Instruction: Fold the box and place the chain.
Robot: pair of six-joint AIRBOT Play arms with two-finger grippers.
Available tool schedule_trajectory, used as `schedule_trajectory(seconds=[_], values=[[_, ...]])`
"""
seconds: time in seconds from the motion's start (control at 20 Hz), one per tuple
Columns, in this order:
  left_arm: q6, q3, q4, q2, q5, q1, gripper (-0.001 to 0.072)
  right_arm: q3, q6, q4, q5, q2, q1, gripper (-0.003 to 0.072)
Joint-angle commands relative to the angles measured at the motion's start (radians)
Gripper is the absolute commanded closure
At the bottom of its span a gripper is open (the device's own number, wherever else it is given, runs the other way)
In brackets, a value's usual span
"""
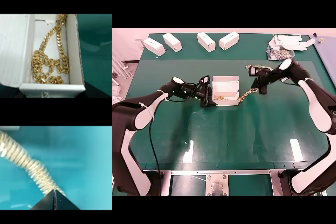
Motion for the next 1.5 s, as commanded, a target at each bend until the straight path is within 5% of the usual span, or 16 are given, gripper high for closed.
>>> schedule_trajectory(seconds=[0.0, 0.15, 0.2, 0.25, 0.3, 0.65, 1.15, 1.25, 1.45], values=[[0.0, 0.0, 0.0, 0.0, 0.0, 0.0, 0.0341, 0.005, 0.017, 0.07, 0.032, 0.069, 0.001, 0.0679], [0.0, 0.0, 0.0, 0.0, 0.0, 0.001, 0.0341, 0.005, 0.039, 0.081, 0.069, 0.095, 0.0, 0.0678], [0.0, 0.0, 0.0, 0.0, 0.0, 0.0, 0.0341, 0.0, 0.038, 0.06, 0.082, 0.089, -0.001, 0.0609], [0.0, 0.0, 0.0, 0.0, 0.0, 0.001, 0.0341, -0.007, 0.038, 0.033, 0.083, 0.077, -0.005, 0.0261], [0.0, 0.0, 0.0, 0.0, -0.001, 0.0, 0.0341, -0.008, 0.038, 0.012, 0.083, 0.058, -0.011, 0.0151], [0.0, 0.0, 0.0, 0.0, -0.006, 0.001, 0.0341, 0.002, -0.01, -0.019, 0.051, -0.072, -0.028, 0.0151], [0.0, 0.0, 0.0, 0.0, -0.006, 0.001, 0.0341, 0.013, -0.063, -0.019, 0.003, -0.096, -0.028, 0.0185], [0.0, 0.0, 0.0, 0.0, -0.006, 0.001, 0.0341, 0.013, -0.063, -0.019, 0.007, -0.102, -0.028, 0.0259], [0.0, 0.0, 0.0, 0.0, -0.006, 0.0, 0.0341, 0.013, -0.051, -0.022, 0.037, -0.134, -0.027, 0.0285]])
